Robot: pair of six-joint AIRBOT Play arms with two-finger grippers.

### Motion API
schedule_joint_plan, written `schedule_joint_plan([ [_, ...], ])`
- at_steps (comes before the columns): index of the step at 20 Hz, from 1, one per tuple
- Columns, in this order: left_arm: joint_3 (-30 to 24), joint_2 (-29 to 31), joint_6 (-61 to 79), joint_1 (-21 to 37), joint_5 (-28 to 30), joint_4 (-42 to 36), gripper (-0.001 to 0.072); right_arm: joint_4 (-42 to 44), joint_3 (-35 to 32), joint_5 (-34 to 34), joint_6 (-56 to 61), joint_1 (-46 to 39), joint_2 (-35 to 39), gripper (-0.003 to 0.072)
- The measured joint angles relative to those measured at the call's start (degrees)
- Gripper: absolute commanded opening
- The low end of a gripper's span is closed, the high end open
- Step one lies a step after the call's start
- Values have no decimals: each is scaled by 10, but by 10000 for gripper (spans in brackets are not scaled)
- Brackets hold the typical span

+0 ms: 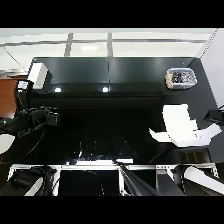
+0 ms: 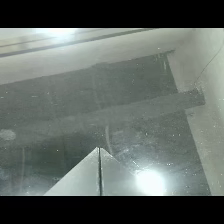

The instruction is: Fold the box and place the chain.

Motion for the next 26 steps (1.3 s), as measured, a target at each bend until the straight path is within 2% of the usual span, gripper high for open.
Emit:
schedule_joint_plan([
  [5,0,0,0,0,0,0,24,-24,15,70,-30,-16,-39,719],
  [6,0,0,0,0,0,0,24,-32,16,76,-33,-19,-42,583],
  [7,0,0,0,0,0,0,24,-39,17,79,-35,-21,-44,561],
  [16,0,0,0,0,0,0,24,-88,18,87,7,-26,-48,562],
  [19,0,0,0,0,0,0,24,-78,18,88,13,-27,-48,546],
  [20,0,0,0,0,0,0,24,-68,18,92,7,-27,-48,453],
  [23,0,0,0,0,0,0,24,-50,17,99,-1,-27,-48,302],
  [26,0,0,0,0,0,0,24,-40,16,108,-5,-27,-44,298],
])
